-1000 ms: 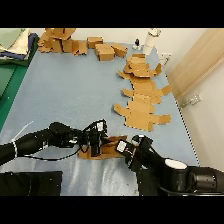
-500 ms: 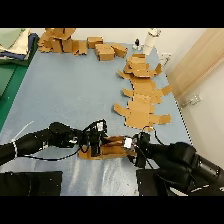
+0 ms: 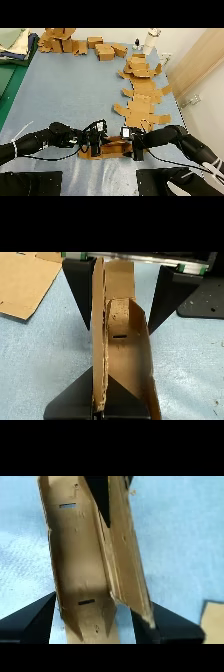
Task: Fold the box.
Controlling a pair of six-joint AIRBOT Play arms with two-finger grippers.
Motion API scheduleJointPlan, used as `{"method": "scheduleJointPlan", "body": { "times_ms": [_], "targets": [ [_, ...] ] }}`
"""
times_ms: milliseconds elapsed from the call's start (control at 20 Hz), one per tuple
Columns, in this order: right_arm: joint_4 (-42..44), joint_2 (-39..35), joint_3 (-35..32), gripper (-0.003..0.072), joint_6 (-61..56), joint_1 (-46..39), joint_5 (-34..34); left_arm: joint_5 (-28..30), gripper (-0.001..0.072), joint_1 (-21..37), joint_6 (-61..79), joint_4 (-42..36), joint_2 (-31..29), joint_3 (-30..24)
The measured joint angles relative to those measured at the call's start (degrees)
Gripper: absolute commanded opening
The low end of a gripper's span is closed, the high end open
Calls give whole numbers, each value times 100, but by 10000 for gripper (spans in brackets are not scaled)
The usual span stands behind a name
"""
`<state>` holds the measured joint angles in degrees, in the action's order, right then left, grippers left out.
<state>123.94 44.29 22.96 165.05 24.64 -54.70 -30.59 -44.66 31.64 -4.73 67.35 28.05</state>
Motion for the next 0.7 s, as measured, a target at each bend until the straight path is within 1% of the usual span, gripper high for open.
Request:
{"method": "scheduleJointPlan", "body": {
  "times_ms": [200, 450, 700],
  "targets": [
    [238, 286, 72, 719, 323, -85, -144, -2, 14, 0, 2, 0, 0, 0],
    [55, 297, 94, 718, 387, -118, -431, -15, 14, 0, 2, 2, 0, 0],
    [-26, 334, 94, 717, 389, -118, -476, -11, 13, -2, 2, 2, 0, 0]
  ]
}}
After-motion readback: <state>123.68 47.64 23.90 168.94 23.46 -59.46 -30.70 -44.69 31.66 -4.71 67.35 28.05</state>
